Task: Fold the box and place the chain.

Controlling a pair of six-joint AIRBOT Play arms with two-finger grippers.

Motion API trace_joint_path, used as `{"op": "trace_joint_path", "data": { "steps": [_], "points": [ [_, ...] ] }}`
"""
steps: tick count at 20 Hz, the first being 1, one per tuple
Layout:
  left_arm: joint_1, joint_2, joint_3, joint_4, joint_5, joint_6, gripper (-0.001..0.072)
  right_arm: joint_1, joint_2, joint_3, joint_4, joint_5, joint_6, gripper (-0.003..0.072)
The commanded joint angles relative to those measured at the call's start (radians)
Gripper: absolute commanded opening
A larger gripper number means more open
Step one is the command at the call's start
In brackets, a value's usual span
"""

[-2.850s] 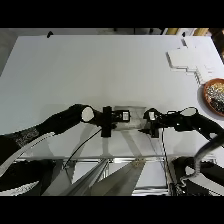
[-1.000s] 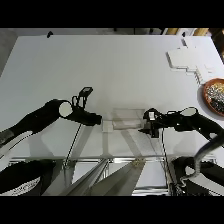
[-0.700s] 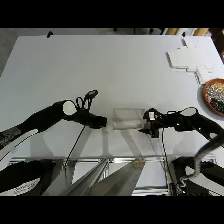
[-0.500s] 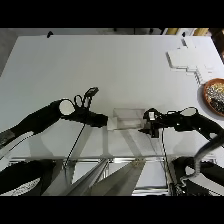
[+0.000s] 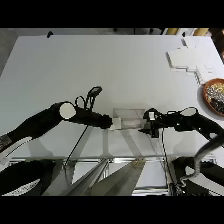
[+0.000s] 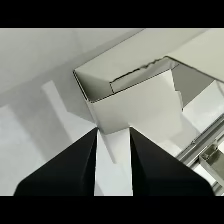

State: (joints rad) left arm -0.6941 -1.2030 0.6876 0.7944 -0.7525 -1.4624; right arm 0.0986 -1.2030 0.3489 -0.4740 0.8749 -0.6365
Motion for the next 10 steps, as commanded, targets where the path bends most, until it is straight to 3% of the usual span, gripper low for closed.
{"op": "trace_joint_path", "data": {
  "steps": [1, 2, 6, 10],
  "points": [
    [-0.015, 0.001, 0.001, -0.001, 0.016, -0.003, 0.0331, 0.000, 0.000, 0.001, 0.000, 0.000, 0.000, 0.0415],
    [-0.019, 0.001, 0.002, 0.000, 0.016, -0.003, 0.0361, 0.000, 0.000, 0.001, 0.000, 0.000, 0.000, 0.0415],
    [-0.048, -0.024, 0.030, 0.008, 0.036, -0.033, 0.0361, 0.000, 0.000, 0.000, 0.000, 0.000, 0.000, 0.0415],
    [-0.092, -0.111, 0.117, 0.118, 0.000, -0.144, 0.0361, 0.000, 0.000, 0.000, 0.000, 0.000, 0.000, 0.0415]
  ]
}}
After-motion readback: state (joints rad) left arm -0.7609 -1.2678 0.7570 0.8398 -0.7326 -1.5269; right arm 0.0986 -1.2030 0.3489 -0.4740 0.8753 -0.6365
